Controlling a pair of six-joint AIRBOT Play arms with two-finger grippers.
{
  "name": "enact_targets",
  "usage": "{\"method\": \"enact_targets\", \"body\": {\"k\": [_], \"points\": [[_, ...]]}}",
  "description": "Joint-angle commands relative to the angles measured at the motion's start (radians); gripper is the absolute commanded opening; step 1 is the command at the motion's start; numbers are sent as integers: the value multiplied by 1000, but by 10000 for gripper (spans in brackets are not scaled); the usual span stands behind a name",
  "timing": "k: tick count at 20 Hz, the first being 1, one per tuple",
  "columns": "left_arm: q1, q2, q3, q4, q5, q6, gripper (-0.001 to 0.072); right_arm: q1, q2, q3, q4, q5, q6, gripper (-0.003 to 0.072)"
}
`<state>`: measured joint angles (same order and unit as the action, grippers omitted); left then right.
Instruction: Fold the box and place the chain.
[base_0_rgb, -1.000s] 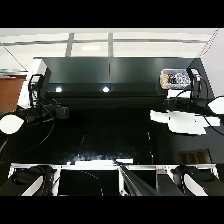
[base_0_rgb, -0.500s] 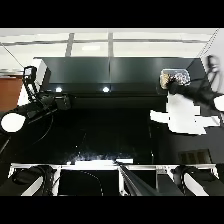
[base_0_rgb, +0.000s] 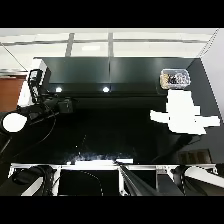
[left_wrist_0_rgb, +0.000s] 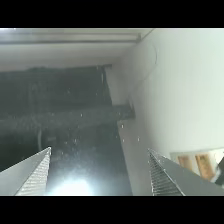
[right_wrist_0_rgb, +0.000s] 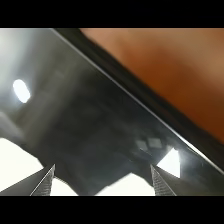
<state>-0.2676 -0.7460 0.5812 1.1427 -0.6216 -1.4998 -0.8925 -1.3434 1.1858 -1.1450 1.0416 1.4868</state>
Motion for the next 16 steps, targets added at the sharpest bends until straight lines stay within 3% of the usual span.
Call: {"method": "enact_targets", "body": {"k": [1,5,13,15,16], "points": [[-1,0,0,0,-51,1,712,-137,-156,86,-11,313,-293,720],[-1,0,0,0,-72,1,712,-170,-242,90,106,283,-407,678],[-1,0,0,-8,-78,0,712,-165,-436,109,336,481,-549,676],[-1,0,0,-8,-100,0,712,-156,-444,109,317,491,-549,501],[-1,0,0,-8,-111,0,712,-153,-444,109,318,496,-552,492]]}}
